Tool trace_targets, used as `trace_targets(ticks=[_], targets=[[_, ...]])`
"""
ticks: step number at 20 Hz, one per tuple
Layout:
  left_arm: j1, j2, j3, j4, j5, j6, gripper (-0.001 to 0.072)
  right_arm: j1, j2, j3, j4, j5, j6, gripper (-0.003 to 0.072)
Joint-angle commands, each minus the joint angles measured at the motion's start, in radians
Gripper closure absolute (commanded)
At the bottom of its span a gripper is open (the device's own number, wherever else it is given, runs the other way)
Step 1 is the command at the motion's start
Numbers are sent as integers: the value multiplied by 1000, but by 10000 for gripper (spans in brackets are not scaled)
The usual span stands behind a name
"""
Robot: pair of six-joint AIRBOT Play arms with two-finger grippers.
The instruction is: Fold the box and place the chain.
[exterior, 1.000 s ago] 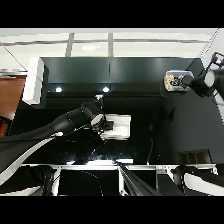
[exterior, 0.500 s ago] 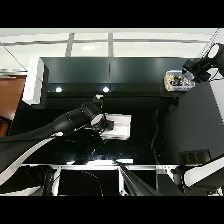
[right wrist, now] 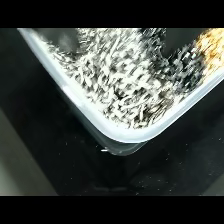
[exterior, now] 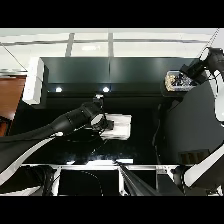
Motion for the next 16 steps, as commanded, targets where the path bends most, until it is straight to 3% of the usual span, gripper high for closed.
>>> trace_targets(ticks=[1,2,7,11,16], targets=[[1,0,0,0,-3,0,686,5,-10,18,34,-21,-26,570],[1,0,0,0,-4,0,686,5,-3,27,36,-9,-52,684],[1,0,0,1,-3,0,686,5,130,48,34,50,-244,680],[1,0,0,0,-4,0,686,21,340,47,148,145,-435,682],[1,0,0,0,-37,0,686,72,596,47,229,170,-516,683]])
